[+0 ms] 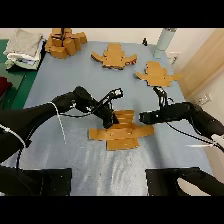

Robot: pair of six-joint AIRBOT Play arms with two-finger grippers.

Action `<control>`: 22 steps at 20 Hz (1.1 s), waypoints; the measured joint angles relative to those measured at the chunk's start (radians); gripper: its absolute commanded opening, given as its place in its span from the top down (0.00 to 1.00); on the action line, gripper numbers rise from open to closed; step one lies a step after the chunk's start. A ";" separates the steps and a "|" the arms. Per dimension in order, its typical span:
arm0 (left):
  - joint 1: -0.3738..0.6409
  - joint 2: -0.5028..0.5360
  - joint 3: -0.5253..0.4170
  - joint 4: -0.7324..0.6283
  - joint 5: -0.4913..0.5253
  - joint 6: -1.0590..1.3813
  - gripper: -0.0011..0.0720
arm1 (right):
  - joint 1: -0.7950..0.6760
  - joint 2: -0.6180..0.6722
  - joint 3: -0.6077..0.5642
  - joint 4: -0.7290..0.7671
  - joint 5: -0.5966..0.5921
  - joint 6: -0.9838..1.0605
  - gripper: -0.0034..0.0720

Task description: Fold the box.

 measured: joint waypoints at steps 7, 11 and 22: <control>0.000 -0.015 0.000 -0.004 -0.008 -0.014 0.97 | 0.000 0.031 0.001 -0.002 -0.044 0.000 0.94; 0.000 -0.023 0.001 -0.005 -0.017 -0.014 0.97 | 0.000 0.035 0.001 -0.002 -0.066 0.001 0.94; -0.001 -0.027 0.001 -0.001 -0.016 -0.014 0.97 | 0.291 0.225 -0.047 -0.084 -0.246 0.069 0.60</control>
